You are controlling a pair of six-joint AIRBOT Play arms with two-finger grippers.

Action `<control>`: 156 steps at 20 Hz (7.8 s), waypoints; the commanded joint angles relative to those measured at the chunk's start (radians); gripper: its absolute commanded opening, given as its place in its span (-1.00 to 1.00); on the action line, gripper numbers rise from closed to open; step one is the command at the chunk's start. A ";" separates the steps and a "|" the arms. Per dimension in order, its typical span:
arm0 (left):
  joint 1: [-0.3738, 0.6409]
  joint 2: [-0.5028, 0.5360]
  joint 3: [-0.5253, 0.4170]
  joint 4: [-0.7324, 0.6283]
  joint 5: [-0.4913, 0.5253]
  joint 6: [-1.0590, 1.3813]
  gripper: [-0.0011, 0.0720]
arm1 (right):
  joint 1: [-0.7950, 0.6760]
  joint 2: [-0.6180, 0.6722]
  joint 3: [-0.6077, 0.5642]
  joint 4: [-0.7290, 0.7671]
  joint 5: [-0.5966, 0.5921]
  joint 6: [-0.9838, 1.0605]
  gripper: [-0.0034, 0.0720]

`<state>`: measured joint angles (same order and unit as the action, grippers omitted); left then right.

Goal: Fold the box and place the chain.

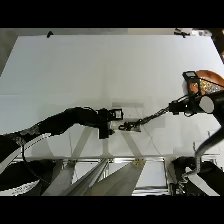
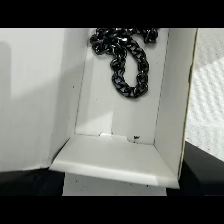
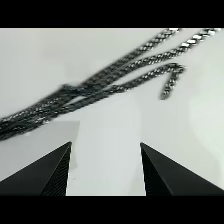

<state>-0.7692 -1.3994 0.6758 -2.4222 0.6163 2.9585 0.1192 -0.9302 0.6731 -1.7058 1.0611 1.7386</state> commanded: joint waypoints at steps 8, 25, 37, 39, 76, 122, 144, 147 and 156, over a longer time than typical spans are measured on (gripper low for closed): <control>0.001 0.000 0.000 0.000 0.000 0.000 -0.59 | -0.037 -0.234 0.000 0.160 -0.172 -0.052 0.69; 0.001 0.000 0.000 0.000 0.000 0.000 -0.59 | -0.037 -0.267 0.000 0.245 -0.152 -0.009 0.31; 0.001 0.000 0.000 0.000 0.000 0.000 -0.59 | -0.037 -0.340 0.000 0.214 -0.146 0.019 0.32; 0.001 0.000 0.000 0.000 0.000 0.000 -0.59 | -0.037 -0.337 0.000 0.214 -0.152 0.015 0.32; 0.001 0.000 0.000 0.000 0.000 0.000 -0.59 | 0.380 0.538 0.000 0.310 -0.227 -0.072 -0.88; 0.001 0.000 0.000 0.000 0.000 0.000 -0.59 | 0.575 -0.005 0.000 0.287 -0.222 -0.146 -0.18; 0.001 0.000 0.000 0.000 0.000 0.000 -0.59 | 0.070 -0.294 0.000 0.217 -0.255 -1.018 0.28; 0.001 0.000 0.000 0.000 0.000 0.000 -0.59 | 0.070 -0.294 0.000 0.236 -0.254 -1.084 0.26; 0.001 0.000 0.000 0.000 0.000 0.000 -0.59 | 0.070 -0.335 0.000 0.236 -0.256 -1.081 -0.51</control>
<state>-0.7685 -1.3994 0.6758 -2.4222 0.6163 2.9585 0.1898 -1.2552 0.6739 -1.4635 0.8223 0.6651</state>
